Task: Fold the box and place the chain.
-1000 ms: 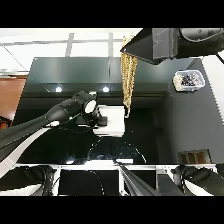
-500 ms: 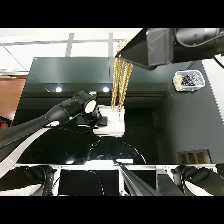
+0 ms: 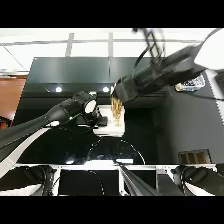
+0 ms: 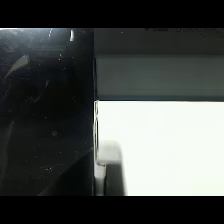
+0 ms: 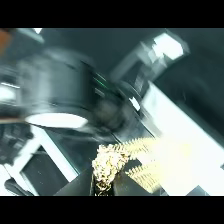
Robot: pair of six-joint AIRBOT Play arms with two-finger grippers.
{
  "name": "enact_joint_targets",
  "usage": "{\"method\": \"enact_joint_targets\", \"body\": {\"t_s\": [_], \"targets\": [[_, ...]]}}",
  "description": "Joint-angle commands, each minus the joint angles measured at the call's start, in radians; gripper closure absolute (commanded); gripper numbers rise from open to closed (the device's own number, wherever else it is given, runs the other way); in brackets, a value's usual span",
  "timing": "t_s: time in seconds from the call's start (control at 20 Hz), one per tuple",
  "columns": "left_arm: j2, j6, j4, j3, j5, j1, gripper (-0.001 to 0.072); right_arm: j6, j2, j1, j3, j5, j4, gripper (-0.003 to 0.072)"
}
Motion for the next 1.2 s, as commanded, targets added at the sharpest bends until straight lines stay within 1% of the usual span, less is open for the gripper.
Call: {"method": "enact_joint_targets", "body": {"t_s": [0.0,0.15,0.25,0.35,0.45,0.6,0.65,0.9,1.05,1.1,1.15], "targets": [[0.0,0.0,0.0,0.0,0.0,0.0,0.0684,0.008,-0.004,0.006,-0.167,-0.082,-0.011,0.0674],[0.0,0.0,0.0,0.0,0.001,0.0,0.0684,0.021,-0.004,-0.002,-0.223,-0.086,-0.055,0.0674],[0.0,0.0,0.0,0.0,0.0,0.0,0.0684,0.03,-0.004,0.002,-0.229,-0.051,-0.067,0.0674],[0.0,0.0,0.0,0.0,0.0,0.0,0.0684,0.03,-0.004,0.002,-0.233,-0.045,-0.076,0.0673],[0.0,0.0,0.0,0.0,0.001,0.0,0.0684,0.03,-0.006,0.009,-0.265,-0.083,-0.073,0.0672],[0.0,0.0,0.0,0.0,0.001,0.0,0.0684,0.025,-0.038,0.024,-0.312,-0.216,-0.004,0.0672],[0.0,0.0,0.0,0.0,0.001,0.0,0.0684,0.02,-0.053,0.029,-0.317,-0.225,0.006,0.0671],[0.0,0.0,0.0,0.0,0.001,0.0,0.0684,0.014,-0.127,0.04,-0.317,-0.201,-0.006,0.0669],[0.0,-0.007,0.0,0.0,0.006,0.0,0.0684,0.015,-0.136,0.045,-0.317,-0.16,-0.043,0.0667],[0.0,-0.007,0.0,0.0,0.005,0.0,0.0684,0.015,-0.136,0.043,-0.317,-0.156,-0.052,0.0646],[0.0,-0.007,0.0,0.0,0.005,0.0,0.0684,0.014,-0.134,0.043,-0.316,-0.144,-0.054,0.0391]]}}
